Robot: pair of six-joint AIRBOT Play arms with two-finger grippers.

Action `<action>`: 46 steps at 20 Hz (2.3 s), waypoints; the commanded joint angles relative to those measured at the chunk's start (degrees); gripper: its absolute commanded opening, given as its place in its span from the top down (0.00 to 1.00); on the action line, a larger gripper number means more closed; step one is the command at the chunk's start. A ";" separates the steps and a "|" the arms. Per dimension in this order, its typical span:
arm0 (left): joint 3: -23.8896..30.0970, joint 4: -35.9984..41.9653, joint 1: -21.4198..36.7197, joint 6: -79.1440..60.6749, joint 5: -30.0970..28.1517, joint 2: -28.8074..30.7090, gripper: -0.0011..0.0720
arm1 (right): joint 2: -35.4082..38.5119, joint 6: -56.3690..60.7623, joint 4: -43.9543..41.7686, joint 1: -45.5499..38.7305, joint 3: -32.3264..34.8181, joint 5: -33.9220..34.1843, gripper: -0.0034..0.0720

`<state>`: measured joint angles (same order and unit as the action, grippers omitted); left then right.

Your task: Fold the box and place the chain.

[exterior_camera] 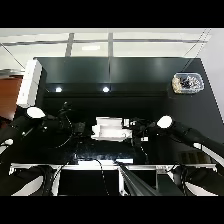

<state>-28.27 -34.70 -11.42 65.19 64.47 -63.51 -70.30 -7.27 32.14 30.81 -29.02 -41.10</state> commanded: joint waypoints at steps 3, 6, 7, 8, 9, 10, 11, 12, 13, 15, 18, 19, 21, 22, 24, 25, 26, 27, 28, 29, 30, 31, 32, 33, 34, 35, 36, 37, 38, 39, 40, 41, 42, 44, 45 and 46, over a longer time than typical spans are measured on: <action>-0.07 -1.33 -6.03 5.09 -6.43 0.24 0.20 | 0.00 0.00 0.04 0.02 0.00 0.00 0.35; -0.07 -1.31 -8.57 7.23 -10.69 0.24 0.20 | 0.00 0.00 0.04 0.02 0.00 0.00 0.35; -0.07 -1.27 -9.14 7.28 -11.72 0.24 0.19 | 0.00 0.00 0.07 0.02 0.00 0.00 0.35; -0.07 -1.27 -9.60 7.28 -12.11 0.24 0.08 | 0.00 -0.02 0.07 0.02 0.00 0.00 0.35; -0.07 -1.27 -9.92 7.28 -12.37 0.24 0.01 | 0.00 -0.02 0.07 0.02 0.00 0.00 0.35; -0.07 -1.25 -9.92 7.30 -12.37 0.24 0.01 | 0.00 -0.02 0.07 0.02 0.00 0.00 0.35; -0.07 -1.25 -9.90 7.56 -12.44 0.24 0.01 | 0.00 -0.02 0.07 0.02 0.00 0.00 0.35; -0.07 -1.25 -9.90 8.70 -12.87 0.24 0.01 | 0.00 -0.02 0.07 0.02 0.00 0.00 0.35; -0.07 -0.74 -9.92 8.98 -13.07 0.24 0.02 | 0.00 -0.02 0.07 0.02 0.00 0.00 0.35; -0.07 0.50 -9.92 9.01 -12.98 0.24 0.02 | 0.00 -0.02 0.07 0.02 0.00 0.00 0.35; -0.07 0.83 -10.14 10.08 -13.05 0.24 0.03 | 0.00 -0.02 0.07 0.02 0.00 0.00 0.35; -0.07 0.85 -10.14 10.08 -13.00 0.24 0.03 | 0.00 -0.02 0.07 0.02 0.00 0.00 0.35; -0.09 0.87 -10.43 10.32 -13.16 0.24 0.04 | 0.00 -0.02 0.07 0.02 0.00 0.00 0.35; -0.17 0.85 -10.84 10.60 -13.35 0.24 0.04 | 0.00 -0.02 0.07 0.02 0.00 0.00 0.35; -1.16 -0.07 -12.37 12.28 -13.42 0.24 0.05 | 0.00 -0.02 0.07 0.02 0.00 0.00 0.35; -2.14 -2.08 -13.40 14.73 -13.31 0.24 0.05 | 0.00 -0.02 0.07 0.02 0.00 0.00 0.35; -3.30 -4.83 -14.43 17.40 -13.16 0.24 0.05 | 0.00 -0.02 0.07 0.02 0.00 0.00 0.35; -4.61 -8.13 -15.56 20.94 -12.87 0.24 0.05 | 0.00 -0.02 0.07 0.02 0.00 0.00 0.35; -5.75 -10.78 -16.50 24.24 -12.74 0.24 0.05 | 0.00 -0.02 0.07 0.02 0.00 0.00 0.35; -6.84 -12.66 -17.35 26.27 -12.31 0.24 0.06 | 0.00 0.00 0.07 0.02 0.00 0.00 0.35; -7.69 -13.57 -17.94 27.87 -11.72 0.24 0.09 | 0.00 -0.02 0.07 0.02 0.00 0.00 0.35; -8.41 -13.90 -18.34 28.33 -11.06 0.24 0.15 | 0.00 -0.02 0.07 0.02 0.00 0.00 0.35; -8.90 -13.92 -18.62 28.37 -10.38 0.24 0.15 | 0.00 -0.02 0.07 0.02 0.00 0.00 0.35; -9.11 -13.94 -18.62 29.29 -10.03 0.24 0.15 | 0.00 -0.02 0.07 0.02 0.00 0.00 0.35; -9.11 -14.05 -18.60 29.77 -9.90 0.24 0.15 | 0.00 -0.02 0.07 0.02 0.00 0.00 0.35; -9.11 -14.19 -18.60 29.81 -9.77 0.24 0.15 | 0.00 -0.02 0.07 0.02 0.00 0.00 0.35; -9.11 -14.19 -18.62 29.83 -9.79 0.24 0.15 | 0.00 -0.02 0.07 0.02 0.00 0.00 0.35; -9.11 -14.32 -18.62 30.32 -9.79 0.22 0.15 | 0.00 -0.02 0.07 0.02 0.00 0.00 0.35; -9.11 -14.88 -18.64 31.32 -9.84 0.22 0.15 | 0.00 -0.02 0.07 0.02 0.00 0.00 0.35; -9.11 -16.11 -18.69 32.33 -10.01 0.22 0.15 | 0.00 -0.02 0.07 0.02 0.00 0.00 0.35; -9.11 -17.57 -18.73 33.55 -10.14 0.22 0.15 | 0.00 -0.02 0.07 0.02 0.00 0.00 0.35; -9.11 -19.19 -19.04 34.75 -10.49 0.22 0.18 | 0.00 -0.02 0.07 0.02 0.00 0.00 0.35; -9.11 -20.50 -19.43 35.98 -11.04 0.22 0.19 | 0.00 -0.02 0.07 0.02 0.00 0.00 0.35; -9.11 -21.66 -20.50 37.97 -12.39 0.22 0.20 | 0.00 -0.02 0.07 0.02 0.00 0.00 0.35; -9.11 -21.70 -21.14 38.45 -13.09 0.22 0.20 | 0.00 -0.02 0.07 0.02 0.00 0.00 0.35; -9.11 -21.70 -21.77 38.75 -13.51 0.22 0.20 | 0.00 -0.02 0.07 0.02 0.00 0.00 0.35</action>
<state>-37.32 -54.61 -31.81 101.30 52.80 -63.33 -70.30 -7.31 32.23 30.81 -29.02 -41.08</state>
